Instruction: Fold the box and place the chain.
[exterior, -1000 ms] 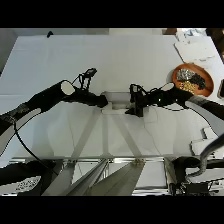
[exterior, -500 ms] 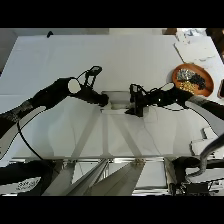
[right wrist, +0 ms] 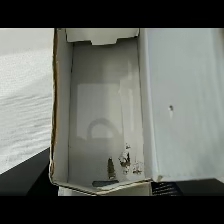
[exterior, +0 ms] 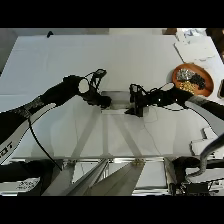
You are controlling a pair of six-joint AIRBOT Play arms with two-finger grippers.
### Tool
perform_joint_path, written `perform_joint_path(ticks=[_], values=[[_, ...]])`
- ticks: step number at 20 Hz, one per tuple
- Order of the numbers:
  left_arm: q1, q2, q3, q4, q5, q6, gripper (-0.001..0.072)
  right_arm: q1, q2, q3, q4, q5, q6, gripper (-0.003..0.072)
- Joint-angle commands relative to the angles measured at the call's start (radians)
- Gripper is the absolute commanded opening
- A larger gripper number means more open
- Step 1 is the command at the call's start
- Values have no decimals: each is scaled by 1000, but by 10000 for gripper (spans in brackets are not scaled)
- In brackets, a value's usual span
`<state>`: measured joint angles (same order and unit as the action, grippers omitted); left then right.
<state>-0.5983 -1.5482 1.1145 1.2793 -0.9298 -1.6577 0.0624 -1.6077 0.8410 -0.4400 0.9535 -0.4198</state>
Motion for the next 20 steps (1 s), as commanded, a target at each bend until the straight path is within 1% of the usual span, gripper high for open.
perform_joint_path(ticks=[1, 4, 6, 10, 11, 13, 15, 16, 20], values=[[-12, -10, 41, 101, -70, -84, 435, 0, 0, 1, -1, 0, 0, 493], [-34, -29, 86, 129, -92, -159, 435, 0, 0, 1, -1, 0, 0, 493], [-50, -46, 100, 128, -95, -214, 435, 0, 0, 1, -1, 0, 0, 493], [-58, -75, 126, 157, -147, -325, 433, 0, 0, 1, -1, 0, 0, 493], [-59, -79, 126, 169, -148, -349, 410, 0, 0, 1, -1, 0, 0, 493], [-59, -91, 126, 177, -148, -370, 405, 0, 0, 1, -1, 0, 0, 493], [-59, -105, 126, 178, -148, -375, 372, 0, 0, 1, -1, 0, 0, 493], [-59, -114, 126, 178, -148, -396, 322, 0, 0, 1, -1, 0, 0, 493], [-88, -140, 127, 196, -132, -412, 323, 0, 0, 1, -1, 0, 0, 493]])
